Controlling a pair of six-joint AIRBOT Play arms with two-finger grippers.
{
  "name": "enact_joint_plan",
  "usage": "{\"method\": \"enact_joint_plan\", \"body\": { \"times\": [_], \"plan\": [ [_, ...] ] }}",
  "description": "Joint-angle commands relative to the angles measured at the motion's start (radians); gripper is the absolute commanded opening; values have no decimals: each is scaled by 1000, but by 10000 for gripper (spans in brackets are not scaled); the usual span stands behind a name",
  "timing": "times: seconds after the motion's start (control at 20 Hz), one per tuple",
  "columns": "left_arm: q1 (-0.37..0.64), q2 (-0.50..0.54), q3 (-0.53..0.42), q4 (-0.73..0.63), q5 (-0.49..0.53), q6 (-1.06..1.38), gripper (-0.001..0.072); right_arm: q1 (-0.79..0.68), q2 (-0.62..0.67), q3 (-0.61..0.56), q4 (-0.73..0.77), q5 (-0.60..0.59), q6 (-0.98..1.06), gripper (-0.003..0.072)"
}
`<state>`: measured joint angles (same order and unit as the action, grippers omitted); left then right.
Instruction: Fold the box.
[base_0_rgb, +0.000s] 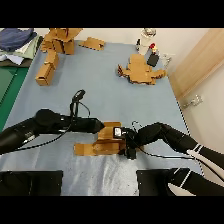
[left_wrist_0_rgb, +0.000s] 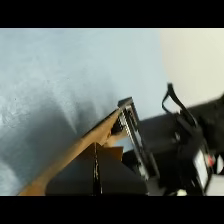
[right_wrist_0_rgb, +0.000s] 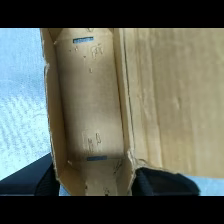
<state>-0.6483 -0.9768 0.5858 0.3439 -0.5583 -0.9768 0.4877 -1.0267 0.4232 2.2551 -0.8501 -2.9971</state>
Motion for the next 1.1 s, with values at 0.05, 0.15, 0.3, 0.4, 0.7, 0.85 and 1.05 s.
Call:
{"method": "enact_joint_plan", "body": {
  "times": [0.05,0.15,0.3,0.4,0.7,0.85,1.05],
  "plan": [
    [20,205,-8,531,-194,79,13,1,-1,0,0,0,0,500],
    [18,224,-8,632,-277,176,94,1,0,0,0,0,0,500],
    [-4,185,-18,629,-294,413,616,1,-1,0,0,0,0,500],
    [-36,133,-23,629,-287,520,617,1,-1,0,0,0,0,500],
    [-82,-15,-41,563,-185,650,687,1,0,0,0,0,0,500],
    [-82,14,-127,345,-27,890,686,1,0,0,0,0,0,500],
    [-82,55,-212,232,-25,980,685,1,0,0,0,0,0,500]
  ]
}}
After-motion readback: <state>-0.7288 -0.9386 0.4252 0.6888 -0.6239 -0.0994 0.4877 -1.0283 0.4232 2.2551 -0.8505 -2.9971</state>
